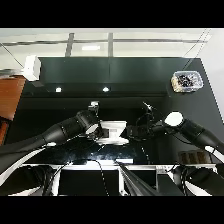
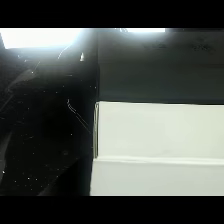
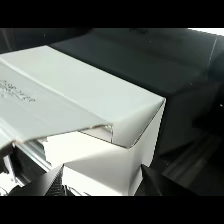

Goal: Fold the box and place the chain.

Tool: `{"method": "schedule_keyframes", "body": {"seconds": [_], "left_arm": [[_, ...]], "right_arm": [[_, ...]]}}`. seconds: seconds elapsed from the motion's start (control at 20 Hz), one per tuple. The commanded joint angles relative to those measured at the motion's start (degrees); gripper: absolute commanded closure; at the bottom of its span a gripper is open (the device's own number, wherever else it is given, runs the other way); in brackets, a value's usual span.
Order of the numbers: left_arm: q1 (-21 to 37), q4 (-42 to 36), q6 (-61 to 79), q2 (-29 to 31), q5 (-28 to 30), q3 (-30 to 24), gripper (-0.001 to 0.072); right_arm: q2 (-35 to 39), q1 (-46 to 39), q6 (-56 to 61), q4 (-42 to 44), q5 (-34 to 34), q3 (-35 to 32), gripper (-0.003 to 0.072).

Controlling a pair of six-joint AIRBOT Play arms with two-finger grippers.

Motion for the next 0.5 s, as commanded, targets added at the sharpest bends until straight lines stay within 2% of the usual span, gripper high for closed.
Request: {"method": "schedule_keyframes", "body": {"seconds": [0.0,0.35,0.45], "left_arm": [[-0.02,0.22,0.55,-0.02,-0.22,-0.04,0.0678],[-0.02,0.85,0.52,-0.02,-1.16,-0.04,0.0678],[-0.02,0.96,0.52,-0.02,-1.44,-0.04,0.0678]], "right_arm": [[0.00,1.86,4.59,-2.51,-3.15,0.11,0.0163],[-0.04,7.02,18.32,-16.06,-6.01,4.81,0.0163],[-0.20,7.67,21.42,-17.57,-6.12,6.10,0.0163]]}}
